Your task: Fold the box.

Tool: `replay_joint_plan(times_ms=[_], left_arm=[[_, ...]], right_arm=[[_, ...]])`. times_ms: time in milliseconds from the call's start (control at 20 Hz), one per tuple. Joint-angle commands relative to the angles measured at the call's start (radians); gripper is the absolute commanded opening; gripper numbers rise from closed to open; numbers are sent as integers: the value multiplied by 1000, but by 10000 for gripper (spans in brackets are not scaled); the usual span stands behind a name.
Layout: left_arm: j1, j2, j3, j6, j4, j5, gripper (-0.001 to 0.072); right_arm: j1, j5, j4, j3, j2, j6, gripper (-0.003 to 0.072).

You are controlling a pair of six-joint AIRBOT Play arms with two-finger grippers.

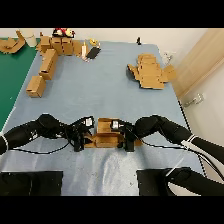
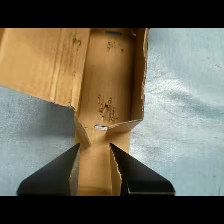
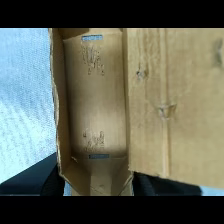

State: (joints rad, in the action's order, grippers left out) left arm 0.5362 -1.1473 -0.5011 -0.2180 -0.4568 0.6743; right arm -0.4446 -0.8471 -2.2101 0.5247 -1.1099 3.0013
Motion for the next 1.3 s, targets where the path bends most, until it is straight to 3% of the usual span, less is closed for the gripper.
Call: replay_joint_plan(times_ms=[0, 50, 100, 150, 450, 950, 1000, 1250], left_arm=[[1, -2, -3, -14, 8, 35, 269], [1, -2, -3, -31, 8, 43, 263], [6, -2, -3, -32, 8, 40, 186], [11, -3, -3, -33, 10, 40, 163], [32, -25, -14, -37, 16, -24, 163], [75, -25, -30, -59, 51, -35, 155], [75, -25, -30, -59, 52, -39, 20], [75, -25, -30, -63, 75, -39, 13]], right_arm=[[0, 0, 0, 0, 0, 0, 495], [0, 0, 0, 0, 0, 0, 495], [0, 0, 0, 0, 0, 0, 495], [0, 0, 0, 0, 0, 0, 495], [0, 0, 0, 0, 0, 0, 495], [0, 0, 0, 0, 0, 0, 495], [0, 0, 0, 0, 0, 0, 495], [0, 0, 0, 0, 0, 0, 495]])
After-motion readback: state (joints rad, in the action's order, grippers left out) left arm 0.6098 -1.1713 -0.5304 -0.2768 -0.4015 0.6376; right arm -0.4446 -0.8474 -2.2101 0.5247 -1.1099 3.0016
